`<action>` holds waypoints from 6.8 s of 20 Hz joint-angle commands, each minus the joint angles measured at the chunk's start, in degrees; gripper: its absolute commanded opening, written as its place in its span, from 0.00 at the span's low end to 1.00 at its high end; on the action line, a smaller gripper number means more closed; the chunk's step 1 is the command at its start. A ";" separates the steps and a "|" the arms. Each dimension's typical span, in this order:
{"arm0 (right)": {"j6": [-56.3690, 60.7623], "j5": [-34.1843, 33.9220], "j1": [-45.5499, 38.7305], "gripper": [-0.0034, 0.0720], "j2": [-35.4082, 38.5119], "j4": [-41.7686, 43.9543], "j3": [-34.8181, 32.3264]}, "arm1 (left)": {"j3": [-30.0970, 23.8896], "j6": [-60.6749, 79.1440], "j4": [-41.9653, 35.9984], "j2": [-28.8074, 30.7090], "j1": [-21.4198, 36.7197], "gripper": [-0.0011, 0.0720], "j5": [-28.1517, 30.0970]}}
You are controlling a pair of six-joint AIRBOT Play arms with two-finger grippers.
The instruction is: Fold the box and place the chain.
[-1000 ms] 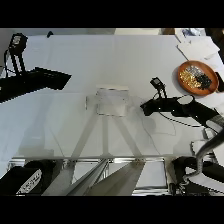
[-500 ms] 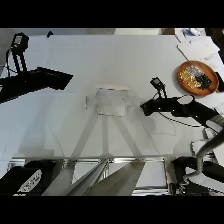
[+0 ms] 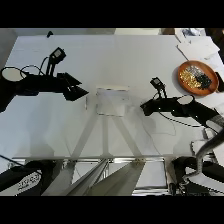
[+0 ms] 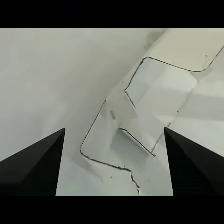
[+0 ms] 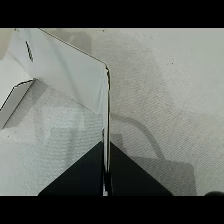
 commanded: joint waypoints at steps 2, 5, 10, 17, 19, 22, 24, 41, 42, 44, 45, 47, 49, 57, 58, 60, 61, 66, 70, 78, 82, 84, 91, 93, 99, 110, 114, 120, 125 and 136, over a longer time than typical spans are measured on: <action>0.02 0.02 0.00 0.06 -0.02 0.02 -0.02 | 5.75 15.89 -4.02 -9.01 -0.09 0.96 -6.43; 0.02 0.02 0.00 0.06 -0.02 0.02 -0.02 | 11.58 18.18 -3.98 -14.49 -0.85 0.96 -10.64; 0.02 0.02 0.00 0.06 -0.02 0.02 -0.02 | 15.65 20.63 -3.58 -20.72 -5.16 0.96 -12.92; 0.02 0.02 0.00 0.06 -0.02 0.02 -0.02 | 15.67 21.18 -6.16 -23.47 -7.28 0.70 -6.38; 0.02 0.02 0.00 0.06 -0.02 0.02 -0.02 | 15.67 22.10 -6.19 -24.55 -7.76 0.70 -5.97; 0.02 0.02 0.00 0.06 -0.02 0.02 -0.02 | 15.76 23.12 -6.27 -26.01 -8.31 0.67 -4.92; 0.02 0.02 0.00 0.06 -0.02 0.02 -0.02 | 15.76 23.15 -7.30 -26.14 -8.28 0.43 -4.09; 0.02 0.02 0.00 0.06 -0.02 0.02 -0.02 | 15.76 23.08 -3.08 -25.86 -8.74 0.03 -3.37; 0.02 0.02 0.00 0.06 -0.02 0.02 -0.02 | 15.76 23.06 -3.34 -25.86 -8.87 0.03 -3.37; 0.02 0.02 0.00 0.06 -0.02 0.02 -0.02 | 15.76 23.06 -3.52 -25.86 -9.16 0.03 -3.28; 0.02 0.02 0.00 0.06 -0.02 0.02 -0.02 | 15.76 23.06 -3.56 -25.86 -9.33 0.03 -3.28; 0.09 -2.05 0.00 0.06 -0.02 -0.37 0.09 | 15.76 22.93 -3.58 -25.86 -9.38 0.03 -3.28; 0.09 -1.44 0.00 0.06 -0.02 -0.37 0.09 | 15.76 22.93 -3.58 -25.86 -9.38 0.02 -3.30; 2.38 2.95 0.04 0.57 1.01 1.16 0.11 | 15.76 22.86 -3.54 -25.22 -9.38 0.02 -3.37; 3.06 3.63 -0.02 0.57 2.38 1.14 0.11 | 15.76 22.21 -3.52 -24.20 -9.35 0.02 -3.28; 5.97 3.61 -0.02 0.57 6.45 1.09 0.11 | 15.76 17.53 -2.67 -20.98 -8.92 0.02 -3.04; 6.84 3.02 -0.02 0.57 9.09 0.72 0.11 | 15.76 14.40 -1.77 -18.71 -8.41 0.02 -3.34; 6.71 -3.58 -0.02 0.57 21.66 0.24 0.11 | 15.74 11.45 9.16 -10.43 -7.65 0.02 -17.18; 6.73 -7.06 0.00 0.57 26.88 0.26 0.11 | 13.00 11.80 9.68 -10.69 -7.74 0.01 -15.58; 8.48 -5.57 0.00 0.57 26.97 0.26 0.11 | 11.67 20.04 -0.48 -21.53 -8.76 0.02 -7.08; 8.46 -5.60 0.00 0.57 26.97 0.26 0.09 | 11.67 24.87 -3.52 -24.30 -9.64 0.02 -1.99; 8.46 -5.62 0.00 0.57 26.97 0.26 0.09 | 11.67 24.87 -3.58 -25.09 -9.84 0.02 -0.50; 8.46 -5.62 0.00 0.57 26.97 0.24 0.09 | 11.67 27.93 -3.32 -26.45 -10.45 0.02 1.01; 8.46 -5.60 0.00 0.57 26.97 0.26 0.11 | 11.67 28.04 -3.39 -26.47 -10.45 0.03 1.62; 7.52 -1.53 0.00 0.57 26.97 0.24 0.11 | 11.67 28.00 -3.39 -26.43 -10.45 0.03 1.44; -26.56 22.64 0.07 0.92 26.97 -3.30 0.09 | 11.67 28.00 -3.39 -26.43 -10.45 0.03 1.44; -26.60 22.56 0.04 0.97 26.05 -8.87 0.09 | 11.67 28.00 -3.39 -26.43 -10.45 0.03 1.44; -31.12 17.97 0.07 0.97 17.35 -9.66 0.09 | 11.67 28.00 -3.39 -26.43 -10.45 0.03 1.44; -43.82 11.98 0.24 0.97 6.47 -2.21 0.09 | 11.67 28.00 -3.39 -26.43 -10.45 0.03 1.44; -66.62 5.88 7.15 0.97 -6.36 30.60 0.09 | 11.67 28.00 -3.39 -26.43 -10.45 0.03 1.44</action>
